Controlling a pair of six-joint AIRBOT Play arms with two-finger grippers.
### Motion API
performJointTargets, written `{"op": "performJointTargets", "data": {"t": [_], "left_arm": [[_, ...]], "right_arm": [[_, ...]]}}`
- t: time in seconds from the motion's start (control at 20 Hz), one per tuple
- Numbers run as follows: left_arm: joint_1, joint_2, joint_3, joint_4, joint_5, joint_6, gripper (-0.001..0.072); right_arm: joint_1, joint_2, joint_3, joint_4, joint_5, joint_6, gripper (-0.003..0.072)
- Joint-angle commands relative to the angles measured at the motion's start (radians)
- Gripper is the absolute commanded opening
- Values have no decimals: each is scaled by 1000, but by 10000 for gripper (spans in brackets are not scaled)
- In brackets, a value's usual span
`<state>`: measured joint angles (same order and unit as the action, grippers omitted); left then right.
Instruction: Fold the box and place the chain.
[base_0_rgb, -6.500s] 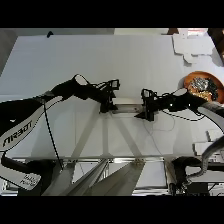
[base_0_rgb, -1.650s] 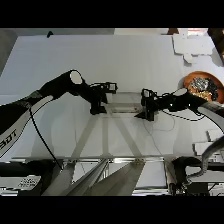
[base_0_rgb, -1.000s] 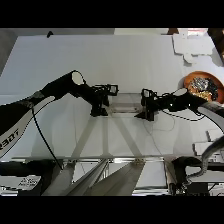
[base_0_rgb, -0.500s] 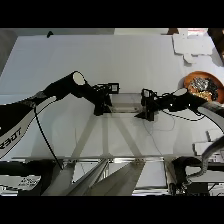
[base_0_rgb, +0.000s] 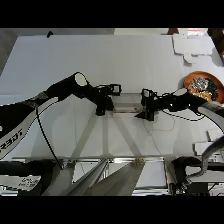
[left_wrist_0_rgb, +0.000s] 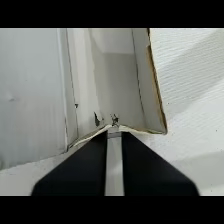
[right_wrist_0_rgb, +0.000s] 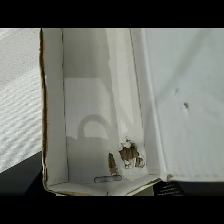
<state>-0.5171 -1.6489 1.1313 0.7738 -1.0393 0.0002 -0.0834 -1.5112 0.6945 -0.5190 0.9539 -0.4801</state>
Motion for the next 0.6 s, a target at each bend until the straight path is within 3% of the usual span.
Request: {"op": "performJointTargets", "data": {"t": [0.0,0.05,0.1,0.3,0.35,0.45,0.5,0.55], "left_arm": [[-2,-1,0,-3,8,2,282],[-2,-1,0,-3,8,2,439],[-2,-1,0,-4,7,-1,548],[-2,-1,0,-22,-8,-1,554],[-2,-1,0,-32,-7,-1,517],[-2,-1,0,-41,-8,-1,152],[-2,-1,0,-41,-8,-1,2],[-2,-1,0,-48,-11,-9,9]], "right_arm": [[1,0,0,0,0,0,500],[1,0,0,0,0,0,500],[1,0,0,0,0,0,500],[1,0,0,0,0,0,500],[1,0,0,0,0,0,500],[1,0,0,0,0,0,500],[1,0,0,0,0,0,500],[1,0,0,0,0,0,500]]}}
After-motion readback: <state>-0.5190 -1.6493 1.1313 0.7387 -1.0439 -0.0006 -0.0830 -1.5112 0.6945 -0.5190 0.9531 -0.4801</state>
